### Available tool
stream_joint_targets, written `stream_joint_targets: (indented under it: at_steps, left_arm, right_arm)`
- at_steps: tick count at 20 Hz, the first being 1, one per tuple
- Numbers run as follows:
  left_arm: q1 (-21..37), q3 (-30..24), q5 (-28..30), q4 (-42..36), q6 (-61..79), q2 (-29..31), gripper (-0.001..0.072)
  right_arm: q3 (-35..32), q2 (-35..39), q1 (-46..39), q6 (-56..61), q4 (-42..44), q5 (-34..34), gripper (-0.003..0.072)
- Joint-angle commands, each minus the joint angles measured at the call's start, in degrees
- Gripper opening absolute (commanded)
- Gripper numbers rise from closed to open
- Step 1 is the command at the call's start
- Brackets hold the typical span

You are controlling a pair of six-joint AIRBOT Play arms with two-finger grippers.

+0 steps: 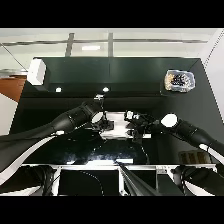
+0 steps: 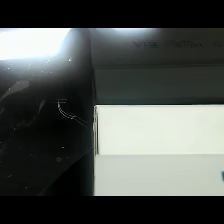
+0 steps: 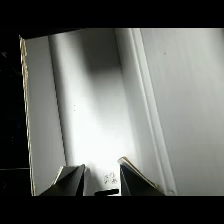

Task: Fold the box and place the chain.

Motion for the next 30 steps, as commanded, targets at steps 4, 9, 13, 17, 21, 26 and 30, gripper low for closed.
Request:
stream_joint_targets:
  at_steps: [4, 9, 13, 17, 21, 26, 30]
  left_arm:
    - [0.0, 0.0, 0.2, 0.0, 0.1, 0.0, 0.0031]
    - [0.0, 0.0, 0.3, 0.0, 0.1, 0.0, 0.0031]
    - [0.0, 0.0, 0.3, 0.0, 0.1, 0.0, 0.0031]
    - [0.0, 0.0, 0.3, 0.0, 0.1, 0.0, 0.0031]
    - [0.0, 0.0, 0.3, 0.0, 0.1, 0.0, 0.0031]
    - [0.0, 0.0, 0.3, 0.0, 0.1, 0.0, 0.0031]
    - [0.0, 0.0, 0.1, 0.0, 0.1, 0.0, 0.0031]
  right_arm:
    - [0.0, 3.0, -2.2, 4.5, -1.5, 1.4, 0.0048]
    - [0.0, 13.9, -15.2, 33.7, -16.3, 9.2, 0.0049]
    - [-0.2, 16.4, -32.4, 62.1, -22.2, 10.1, 0.0048]
    - [-4.3, 12.5, -43.1, 75.2, -21.5, 15.3, 0.0049]
    - [-7.2, 4.6, -39.9, 70.8, -9.5, 18.7, 0.005]
    - [-7.0, -4.6, -28.0, 62.2, 4.8, 17.7, 0.005]
    - [-4.6, -5.4, -22.9, 57.7, 8.7, 19.2, 0.0353]
